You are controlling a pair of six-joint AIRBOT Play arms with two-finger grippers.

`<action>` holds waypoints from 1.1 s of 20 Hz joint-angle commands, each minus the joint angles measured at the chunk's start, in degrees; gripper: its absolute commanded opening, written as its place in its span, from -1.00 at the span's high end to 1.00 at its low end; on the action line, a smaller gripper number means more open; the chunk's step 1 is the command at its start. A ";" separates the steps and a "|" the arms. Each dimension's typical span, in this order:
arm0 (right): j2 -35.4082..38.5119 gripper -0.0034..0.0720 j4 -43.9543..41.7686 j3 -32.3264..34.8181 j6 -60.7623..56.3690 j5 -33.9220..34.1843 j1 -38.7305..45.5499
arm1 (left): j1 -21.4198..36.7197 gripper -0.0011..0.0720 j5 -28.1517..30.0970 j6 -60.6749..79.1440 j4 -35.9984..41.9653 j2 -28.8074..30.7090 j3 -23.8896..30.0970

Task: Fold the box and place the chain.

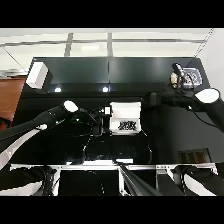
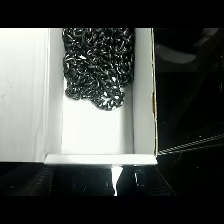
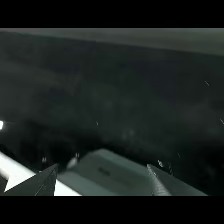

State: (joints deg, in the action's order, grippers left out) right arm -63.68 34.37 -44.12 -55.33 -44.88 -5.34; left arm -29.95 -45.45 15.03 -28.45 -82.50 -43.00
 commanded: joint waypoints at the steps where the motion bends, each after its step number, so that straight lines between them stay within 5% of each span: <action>1: -8.48 -0.82 -1.33 -5.44 -0.98 0.98 -3.93 | 0.00 0.21 0.04 -0.02 0.00 0.00 -0.04; 8: -9.25 -0.82 2.73 -9.77 30.80 -21.09 -4.46 | 0.07 0.21 -0.02 -0.02 0.02 0.00 -0.04; 22: -8.46 -0.82 18.08 -11.69 33.22 -29.49 -12.52 | 0.11 0.21 0.02 -0.22 0.22 0.00 -0.04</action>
State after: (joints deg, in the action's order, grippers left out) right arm -72.12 49.10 -55.88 -22.46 -73.47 -15.62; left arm -29.89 -45.41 14.83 -28.25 -82.50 -43.00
